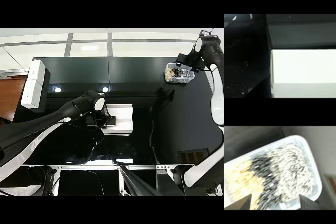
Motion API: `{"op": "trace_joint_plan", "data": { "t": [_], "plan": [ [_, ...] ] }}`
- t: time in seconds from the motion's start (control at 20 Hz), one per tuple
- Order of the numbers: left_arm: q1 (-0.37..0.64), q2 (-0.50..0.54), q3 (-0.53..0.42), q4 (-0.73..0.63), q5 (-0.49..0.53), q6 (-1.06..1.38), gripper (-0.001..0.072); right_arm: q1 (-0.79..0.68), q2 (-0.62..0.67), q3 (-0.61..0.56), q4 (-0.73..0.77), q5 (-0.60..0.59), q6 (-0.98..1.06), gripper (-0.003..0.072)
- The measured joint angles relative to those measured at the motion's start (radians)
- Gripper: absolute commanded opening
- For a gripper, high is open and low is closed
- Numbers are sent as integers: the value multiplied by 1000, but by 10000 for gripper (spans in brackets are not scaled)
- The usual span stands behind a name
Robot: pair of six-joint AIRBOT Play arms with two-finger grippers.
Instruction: Fold the box and place the chain.
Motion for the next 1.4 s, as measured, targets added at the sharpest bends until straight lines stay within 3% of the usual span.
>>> {"op": "trace_joint_plan", "data": {
  "t": [0.25,0.35,0.5,0.65,0.75,1.05,1.25,1.4],
  "plan": [
    [0,0,0,0,0,0,27,-49,-134,121,-17,36,8,703],
    [0,0,0,0,0,0,27,-58,-153,130,-15,14,12,603],
    [0,0,0,0,0,0,27,-71,-175,136,-4,-9,12,585],
    [0,0,0,0,0,0,27,-82,-186,130,22,-24,15,282],
    [0,0,0,0,0,0,27,-86,-188,129,38,-22,14,40],
    [0,0,0,0,0,0,27,-92,-100,127,75,56,-71,14],
    [0,0,0,0,0,0,27,-79,87,103,77,85,-176,14],
    [0,0,0,0,1,0,27,-48,281,14,82,107,-271,14]
  ]
}}
